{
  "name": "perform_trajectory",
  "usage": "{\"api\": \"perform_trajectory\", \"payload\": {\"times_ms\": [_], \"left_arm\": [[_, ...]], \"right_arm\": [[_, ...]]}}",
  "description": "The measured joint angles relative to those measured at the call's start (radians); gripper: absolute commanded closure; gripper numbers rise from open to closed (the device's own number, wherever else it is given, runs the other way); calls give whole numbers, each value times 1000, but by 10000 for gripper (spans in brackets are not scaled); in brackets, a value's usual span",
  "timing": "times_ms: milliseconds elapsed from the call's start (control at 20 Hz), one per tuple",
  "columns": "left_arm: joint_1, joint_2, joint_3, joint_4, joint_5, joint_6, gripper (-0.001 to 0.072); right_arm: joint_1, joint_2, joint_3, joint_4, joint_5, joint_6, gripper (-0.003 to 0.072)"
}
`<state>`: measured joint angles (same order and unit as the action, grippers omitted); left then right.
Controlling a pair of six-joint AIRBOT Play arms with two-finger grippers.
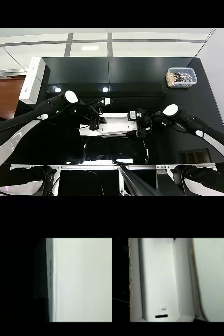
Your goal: Fold the box and place the chain.
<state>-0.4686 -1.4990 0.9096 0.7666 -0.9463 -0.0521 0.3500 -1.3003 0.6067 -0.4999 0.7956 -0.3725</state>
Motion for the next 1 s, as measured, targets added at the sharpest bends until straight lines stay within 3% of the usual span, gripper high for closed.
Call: {"api": "perform_trajectory", "payload": {"times_ms": [1000], "left_arm": [[0,0,0,0,-3,0,684]], "right_arm": [[48,-23,4,-70,-57,66,-23]]}}
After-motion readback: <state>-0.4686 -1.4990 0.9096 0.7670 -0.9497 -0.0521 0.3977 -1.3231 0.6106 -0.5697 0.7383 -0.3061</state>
